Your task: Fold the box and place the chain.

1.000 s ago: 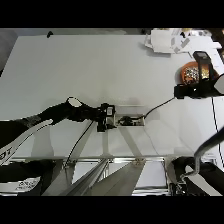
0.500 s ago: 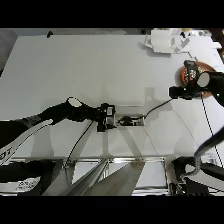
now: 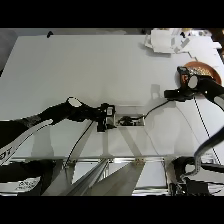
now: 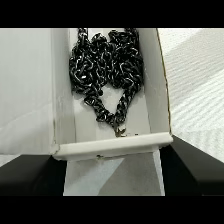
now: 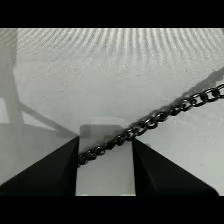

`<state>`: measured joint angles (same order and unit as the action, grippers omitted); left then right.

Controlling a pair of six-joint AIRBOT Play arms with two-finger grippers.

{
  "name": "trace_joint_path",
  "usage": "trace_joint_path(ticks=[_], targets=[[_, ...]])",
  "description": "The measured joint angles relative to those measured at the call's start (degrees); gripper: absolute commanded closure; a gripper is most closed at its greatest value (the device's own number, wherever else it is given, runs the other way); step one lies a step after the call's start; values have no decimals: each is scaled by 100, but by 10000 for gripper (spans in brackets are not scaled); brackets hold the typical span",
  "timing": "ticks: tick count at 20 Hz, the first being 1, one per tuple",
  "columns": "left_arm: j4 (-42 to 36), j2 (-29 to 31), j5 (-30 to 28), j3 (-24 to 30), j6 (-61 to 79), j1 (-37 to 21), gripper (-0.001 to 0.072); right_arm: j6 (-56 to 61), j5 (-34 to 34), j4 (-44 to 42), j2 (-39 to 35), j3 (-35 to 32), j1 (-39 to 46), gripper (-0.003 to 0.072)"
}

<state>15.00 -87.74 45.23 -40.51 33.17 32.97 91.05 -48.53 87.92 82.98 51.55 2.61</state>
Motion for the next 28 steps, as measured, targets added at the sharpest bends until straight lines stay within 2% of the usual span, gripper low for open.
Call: trace_joint_path(ticks=[1, 2, 7, 9, 10, 17, 23, 28], targets=[[0, 0, 0, 0, 2, 0, 601, 0, -35, 20, 37, 0, 4, 599], [0, 0, 0, 0, 0, 0, 601, -2, -9, 22, 57, 0, 9, 667], [0, 0, 0, 0, 0, 0, 601, -90, -50, -4, -35, -9, 9, 668], [0, 0, 0, 0, 0, 0, 601, -175, -483, -68, -256, -24, -2, 668], [0, 0, 0, 0, 0, 0, 601, -245, -426, -42, -426, -9, 0, 668], [0, 0, 0, 0, 0, 0, 601, -505, -1530, -160, -1982, -11, 2, 668], [0, 0, 0, 0, 0, 0, 601, -992, -2452, -1303, -3622, -13, 2, 667], [0, 0, 0, 0, 2, 0, 601, -1296, -2833, -2481, -4774, -13, 2, 667]])
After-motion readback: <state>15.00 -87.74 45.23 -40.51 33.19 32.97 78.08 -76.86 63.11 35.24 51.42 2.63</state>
